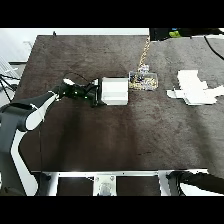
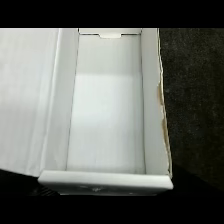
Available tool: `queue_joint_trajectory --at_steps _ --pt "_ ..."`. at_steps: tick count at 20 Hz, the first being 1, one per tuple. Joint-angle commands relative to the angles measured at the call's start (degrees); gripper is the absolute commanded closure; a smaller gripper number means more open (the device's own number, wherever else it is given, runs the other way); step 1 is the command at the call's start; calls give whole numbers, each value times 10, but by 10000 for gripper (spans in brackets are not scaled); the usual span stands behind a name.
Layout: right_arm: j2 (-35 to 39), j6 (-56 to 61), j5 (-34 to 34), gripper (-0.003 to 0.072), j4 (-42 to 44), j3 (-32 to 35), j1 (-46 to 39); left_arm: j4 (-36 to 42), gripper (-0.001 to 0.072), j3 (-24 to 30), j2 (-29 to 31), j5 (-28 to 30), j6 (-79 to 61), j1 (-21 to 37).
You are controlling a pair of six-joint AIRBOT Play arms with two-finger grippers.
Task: Fold the box and place the chain.
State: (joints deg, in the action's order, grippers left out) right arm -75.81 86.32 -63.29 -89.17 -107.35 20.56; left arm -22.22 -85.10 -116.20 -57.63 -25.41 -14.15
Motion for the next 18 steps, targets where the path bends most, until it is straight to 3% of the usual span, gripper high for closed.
queue_joint_trajectory --at_steps 1,8,14,18 --pt "27 -3 -46 679 -20 0 43 0 260 0 0 0 0 0" --pt "28 -2 -69 678 -19 12 113 0 260 0 0 0 0 0" --pt "28 2 -68 678 -13 67 148 0 259 0 0 0 0 0" --pt "28 6 -20 679 27 116 151 0 260 0 0 0 0 0"
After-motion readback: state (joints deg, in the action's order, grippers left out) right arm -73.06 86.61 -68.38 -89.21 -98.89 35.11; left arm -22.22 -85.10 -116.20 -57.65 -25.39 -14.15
